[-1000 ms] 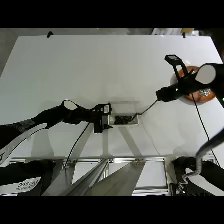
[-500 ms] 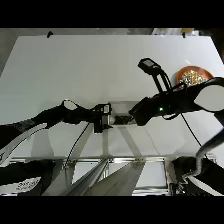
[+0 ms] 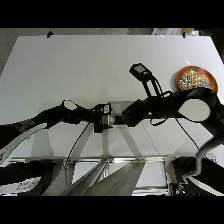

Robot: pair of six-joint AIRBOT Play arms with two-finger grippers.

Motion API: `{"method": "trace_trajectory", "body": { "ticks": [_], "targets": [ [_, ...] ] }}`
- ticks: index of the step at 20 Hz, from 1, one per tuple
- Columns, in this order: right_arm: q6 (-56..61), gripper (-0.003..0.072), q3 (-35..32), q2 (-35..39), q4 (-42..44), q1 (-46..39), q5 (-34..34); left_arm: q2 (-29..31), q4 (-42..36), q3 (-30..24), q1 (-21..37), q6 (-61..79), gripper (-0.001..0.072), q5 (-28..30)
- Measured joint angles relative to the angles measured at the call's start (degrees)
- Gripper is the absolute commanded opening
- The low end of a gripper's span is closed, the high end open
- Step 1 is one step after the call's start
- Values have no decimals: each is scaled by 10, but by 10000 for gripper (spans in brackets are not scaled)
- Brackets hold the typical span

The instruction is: Fold the box and place the chain.

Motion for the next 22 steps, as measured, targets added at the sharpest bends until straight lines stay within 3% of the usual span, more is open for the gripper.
{"method": "trace_trajectory", "body": {
  "ticks": [2, 4, 11, 12, 14, 15, 20, 21, 22],
  "targets": [
    [3, 308, -11, -26, -16, 0, -10, 0, 0, 0, 0, 0, 149, 0],
    [6, 337, -15, -47, -26, -6, -14, 0, 0, 0, 0, 0, 149, 0],
    [-33, 335, 51, -54, -39, -92, 8, 0, 0, 0, 0, 0, 149, 0],
    [-38, 296, 59, -54, -43, -113, 9, 0, 0, 0, 0, 0, 149, 0],
    [-44, 24, 69, -61, -57, -160, 14, 0, 0, 0, 0, 0, 149, 0],
    [-45, 8, 72, -69, -70, -184, 19, 0, 0, 0, 0, 0, 149, 0],
    [-49, 12, 73, -130, -136, -266, 49, 0, 0, 0, 0, 0, 149, 0],
    [-50, 72, 72, -145, -144, -274, 52, 0, 0, 0, 0, 0, 149, 0],
    [-50, 196, 71, -162, -151, -281, 57, 0, 0, 0, 0, 0, 149, 0]
  ]
}}
